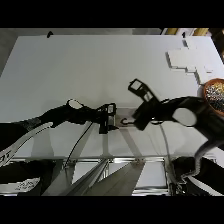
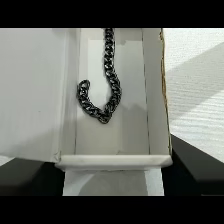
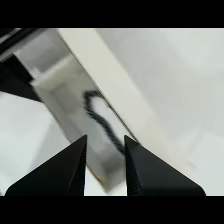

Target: Fold the box and place the chain.

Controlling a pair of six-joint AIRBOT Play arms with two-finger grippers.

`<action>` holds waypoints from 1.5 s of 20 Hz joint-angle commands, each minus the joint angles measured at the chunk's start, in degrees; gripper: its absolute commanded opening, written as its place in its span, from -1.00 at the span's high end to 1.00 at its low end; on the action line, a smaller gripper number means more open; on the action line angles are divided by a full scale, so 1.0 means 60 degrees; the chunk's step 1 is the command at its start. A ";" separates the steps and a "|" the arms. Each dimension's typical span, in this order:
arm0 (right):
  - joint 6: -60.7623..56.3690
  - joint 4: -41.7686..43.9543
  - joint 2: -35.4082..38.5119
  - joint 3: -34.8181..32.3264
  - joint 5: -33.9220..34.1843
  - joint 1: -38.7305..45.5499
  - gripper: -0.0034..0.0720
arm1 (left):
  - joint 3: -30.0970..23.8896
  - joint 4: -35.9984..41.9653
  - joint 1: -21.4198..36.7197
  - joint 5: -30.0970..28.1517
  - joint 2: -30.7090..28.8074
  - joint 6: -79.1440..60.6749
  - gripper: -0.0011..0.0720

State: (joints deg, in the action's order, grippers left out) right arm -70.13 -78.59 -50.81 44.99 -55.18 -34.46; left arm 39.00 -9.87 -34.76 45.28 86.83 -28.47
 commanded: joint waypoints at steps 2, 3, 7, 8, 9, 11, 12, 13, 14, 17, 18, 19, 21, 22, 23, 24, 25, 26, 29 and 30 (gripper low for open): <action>0.3807 -0.1537 0.1173 0.0448 -0.2040 0.1515 0.32 | 0.0007 -0.0004 0.0004 0.0000 0.0000 -0.0004 0.67; 0.4983 -0.1545 0.1158 0.0433 -0.2452 0.1953 0.32 | 0.0007 -0.0004 0.0004 0.0000 0.0000 -0.0004 0.67; 0.7366 -0.1497 0.1100 -0.0237 -0.2455 0.3759 0.32 | 0.0007 0.0000 0.0007 0.0000 0.0000 -0.0004 0.67; 0.7588 -0.1413 0.1005 -0.0492 -0.2335 0.4076 0.32 | 0.0007 -0.0004 0.0004 0.0000 0.0000 -0.0004 0.67; 0.7949 -0.1249 0.0849 -0.0736 -0.2237 0.4306 0.32 | 0.0007 0.0000 0.0004 -0.0004 0.0000 -0.0004 0.67; 0.9005 -0.0754 0.0455 -0.1304 -0.1730 0.4528 0.32 | 0.0007 0.0000 0.0004 0.0000 0.0000 -0.0004 0.67; 0.9624 -0.0466 0.0208 -0.1555 -0.1406 0.4521 0.32 | 0.0007 -0.0004 0.0004 0.0000 -0.0004 -0.0004 0.67; 1.0171 -0.0058 -0.0044 -0.1749 -0.1053 0.4524 0.32 | 0.0007 0.0000 0.0007 0.0000 0.0000 -0.0004 0.67; 1.0564 0.0215 -0.0328 -0.1894 -0.0659 0.4524 0.32 | 0.0007 -0.0004 0.0004 0.0000 -0.0004 -0.0004 0.67; 1.0976 0.0488 -0.1169 -0.1942 -0.0080 0.4524 0.32 | 0.0007 0.0000 0.0007 0.0000 0.0000 -0.0004 0.67; 1.1118 0.0488 -0.1424 -0.1942 -0.0073 0.4524 0.32 | 0.0007 -0.0004 0.0004 0.0000 -0.0004 -0.0004 0.67; 1.1315 0.0492 -0.1672 -0.1942 -0.0058 0.4524 0.32 | 0.0007 0.0000 0.0007 0.0000 0.0000 -0.0004 0.67; 1.1347 0.0495 -0.2138 -0.1942 0.0131 0.4524 0.32 | 0.0007 0.0000 0.0004 0.0000 0.0000 -0.0004 0.67; 1.1351 0.0499 -0.2269 -0.1945 0.0160 0.4521 0.32 | 0.0007 -0.0004 0.0004 0.0000 0.0000 -0.0004 0.67; 1.1351 0.0492 -0.2353 -0.1945 0.0266 0.4524 0.32 | 0.0007 -0.0004 0.0004 0.0000 -0.0004 -0.0004 0.67; 1.1351 0.0492 -0.2393 -0.1949 0.0342 0.4524 0.32 | 0.0007 -0.0004 0.0007 0.0000 -0.0004 -0.0004 0.67; 1.1387 0.0492 -0.2441 -0.1949 0.0386 0.4524 0.32 | 0.0007 -0.0004 0.0004 0.0000 -0.0004 -0.0004 0.67; 1.1497 0.0495 -0.2495 -0.1949 0.0379 0.4524 0.32 | 0.0007 0.0000 0.0004 0.0000 -0.0004 -0.0004 0.67; 1.1522 0.0495 -0.2743 -0.1956 0.0408 0.4524 0.32 | 0.0007 0.0000 0.0004 0.0000 0.0000 -0.0004 0.67; 1.1522 0.0499 -0.2838 -0.1956 0.0433 0.4524 0.33 | 0.0007 -0.0004 0.0004 0.0000 -0.0004 -0.0004 0.67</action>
